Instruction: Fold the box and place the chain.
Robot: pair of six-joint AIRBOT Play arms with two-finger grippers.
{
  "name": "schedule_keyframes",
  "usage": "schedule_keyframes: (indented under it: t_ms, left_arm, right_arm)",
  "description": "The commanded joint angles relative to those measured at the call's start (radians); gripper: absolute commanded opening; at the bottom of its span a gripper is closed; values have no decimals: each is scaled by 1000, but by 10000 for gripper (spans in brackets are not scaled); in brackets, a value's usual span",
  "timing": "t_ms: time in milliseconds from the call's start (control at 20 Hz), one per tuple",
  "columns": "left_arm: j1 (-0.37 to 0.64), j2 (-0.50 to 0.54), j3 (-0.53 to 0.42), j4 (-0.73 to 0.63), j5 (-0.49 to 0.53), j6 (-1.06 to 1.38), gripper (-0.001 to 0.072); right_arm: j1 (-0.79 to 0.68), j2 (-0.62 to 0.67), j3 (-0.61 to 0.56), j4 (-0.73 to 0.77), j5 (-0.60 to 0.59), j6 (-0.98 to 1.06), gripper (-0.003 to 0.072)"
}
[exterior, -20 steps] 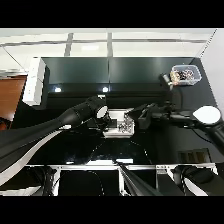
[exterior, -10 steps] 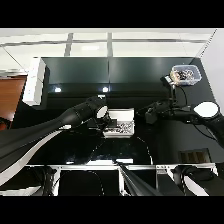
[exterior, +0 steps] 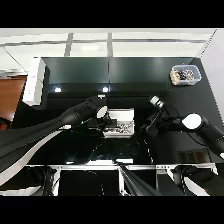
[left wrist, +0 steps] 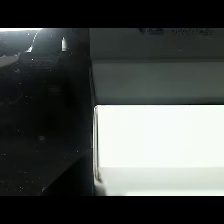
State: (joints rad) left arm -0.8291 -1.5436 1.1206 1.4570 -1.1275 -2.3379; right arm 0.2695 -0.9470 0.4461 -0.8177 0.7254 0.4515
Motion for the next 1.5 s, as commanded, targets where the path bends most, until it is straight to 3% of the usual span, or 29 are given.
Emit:
schedule_keyframes:
  t_ms: [0, 150, 200, 250, 550, 1100, 1150, 1200, 1250, 1450]
  left_arm:
    - [1, -1, 0, 0, 0, 0, 31]
    - [1, -1, 0, 1, 0, 0, 31]
    - [1, -1, 0, 0, 0, 0, 31]
    - [1, -1, 0, 1, 0, 1, 31]
    - [1, -1, 0, 0, 0, 0, 31]
    - [1, -1, 0, 0, 1, 0, 31]
    - [1, -1, 0, 0, 1, 0, 31]
    - [1, -1, 0, 0, 0, 0, 31]
    - [1, -1, 0, 0, 0, 0, 31]
    - [1, -1, 0, 0, 0, 0, 31]
  right_arm:
    - [63, -32, -26, 110, -80, -347, 709]
    - [63, -98, -26, 250, -83, -589, 705]
    - [63, -118, -26, 274, -83, -612, 560]
    - [63, -134, -26, 287, -84, -628, 486]
    - [63, -196, -26, 341, -176, -701, 484]
    - [65, -202, -24, 351, -194, -698, 475]
    - [65, -202, -24, 354, -198, -697, 423]
    - [65, -202, -24, 354, -198, -696, 171]
    - [65, -202, -24, 354, -198, -696, 24]
    - [65, -202, -24, 367, -215, -691, 24]
